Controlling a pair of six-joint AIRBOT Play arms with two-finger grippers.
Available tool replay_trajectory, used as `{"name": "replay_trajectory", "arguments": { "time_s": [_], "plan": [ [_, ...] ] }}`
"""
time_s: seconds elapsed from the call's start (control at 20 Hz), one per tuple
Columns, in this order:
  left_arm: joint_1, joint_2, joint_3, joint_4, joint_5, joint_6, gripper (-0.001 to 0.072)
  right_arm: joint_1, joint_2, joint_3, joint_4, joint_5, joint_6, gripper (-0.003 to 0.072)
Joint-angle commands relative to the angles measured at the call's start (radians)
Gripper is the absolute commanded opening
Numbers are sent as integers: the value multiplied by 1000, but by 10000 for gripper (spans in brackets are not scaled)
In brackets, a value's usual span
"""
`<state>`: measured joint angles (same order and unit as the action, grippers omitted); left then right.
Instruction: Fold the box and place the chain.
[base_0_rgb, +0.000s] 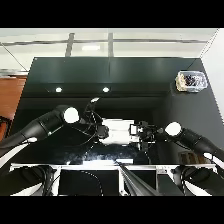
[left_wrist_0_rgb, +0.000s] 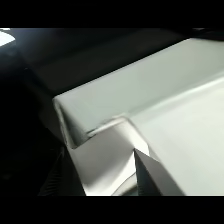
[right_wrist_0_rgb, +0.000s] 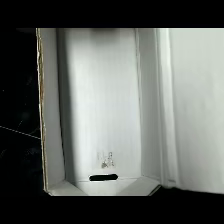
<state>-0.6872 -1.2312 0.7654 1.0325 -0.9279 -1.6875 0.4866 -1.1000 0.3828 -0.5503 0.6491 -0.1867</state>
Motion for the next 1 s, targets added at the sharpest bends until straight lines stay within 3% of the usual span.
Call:
{"name": "replay_trajectory", "arguments": {
  "time_s": [0.0,0.2,0.4,0.65,0.85,0.95],
  "plan": [
    [-52,-10,2,129,31,-137,500,0,-1,-1,0,0,0,311],
    [-121,-26,38,285,13,-315,500,0,-1,-1,0,0,0,310],
    [-196,-70,125,467,-99,-504,499,0,-1,-1,0,0,0,310],
    [-241,-193,239,492,-181,-551,499,0,-1,-1,0,0,0,311],
    [-241,-207,238,493,-202,-633,453,0,-1,-1,0,1,0,311],
    [-241,-207,237,494,-198,-671,352,0,-1,-1,0,1,0,311]
  ]
}}
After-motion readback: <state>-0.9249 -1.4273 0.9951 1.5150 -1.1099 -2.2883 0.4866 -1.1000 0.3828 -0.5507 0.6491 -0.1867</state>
